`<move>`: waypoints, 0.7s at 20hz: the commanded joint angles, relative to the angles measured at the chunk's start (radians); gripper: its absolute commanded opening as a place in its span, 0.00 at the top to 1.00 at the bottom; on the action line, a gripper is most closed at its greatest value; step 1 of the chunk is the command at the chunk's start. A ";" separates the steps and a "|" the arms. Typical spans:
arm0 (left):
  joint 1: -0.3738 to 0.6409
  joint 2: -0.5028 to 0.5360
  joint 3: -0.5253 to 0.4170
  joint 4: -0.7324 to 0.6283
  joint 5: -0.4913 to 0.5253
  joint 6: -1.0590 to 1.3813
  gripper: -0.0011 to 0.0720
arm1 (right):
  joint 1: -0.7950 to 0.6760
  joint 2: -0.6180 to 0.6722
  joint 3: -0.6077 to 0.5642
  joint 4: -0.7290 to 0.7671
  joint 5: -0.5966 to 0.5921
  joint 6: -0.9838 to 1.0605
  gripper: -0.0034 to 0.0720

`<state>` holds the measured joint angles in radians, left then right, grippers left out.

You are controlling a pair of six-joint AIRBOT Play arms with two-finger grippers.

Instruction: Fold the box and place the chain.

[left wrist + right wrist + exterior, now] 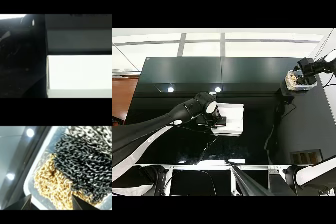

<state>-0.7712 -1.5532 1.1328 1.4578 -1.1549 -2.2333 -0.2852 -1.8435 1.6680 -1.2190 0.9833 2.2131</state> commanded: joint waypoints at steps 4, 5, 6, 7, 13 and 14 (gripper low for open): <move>0.003 0.000 0.001 -0.001 0.002 0.000 0.95 | -0.006 -0.027 0.013 0.039 0.026 0.057 0.23; 0.003 0.000 0.001 -0.001 0.002 0.000 0.95 | -0.006 -0.029 0.013 0.038 0.026 0.061 0.23; 0.003 0.000 0.001 -0.004 0.002 0.000 0.95 | -0.006 -0.034 0.012 0.036 0.029 0.061 0.23; 0.003 0.000 0.001 -0.004 0.002 0.000 0.95 | -0.006 -0.040 0.012 0.032 0.040 0.061 0.23; 0.003 0.000 0.001 -0.005 -0.001 0.000 0.95 | 0.002 -0.064 0.012 -0.019 0.047 0.057 0.25; 0.003 0.000 0.001 -0.005 -0.001 0.000 0.95 | 0.004 -0.064 0.013 -0.020 0.047 0.045 0.40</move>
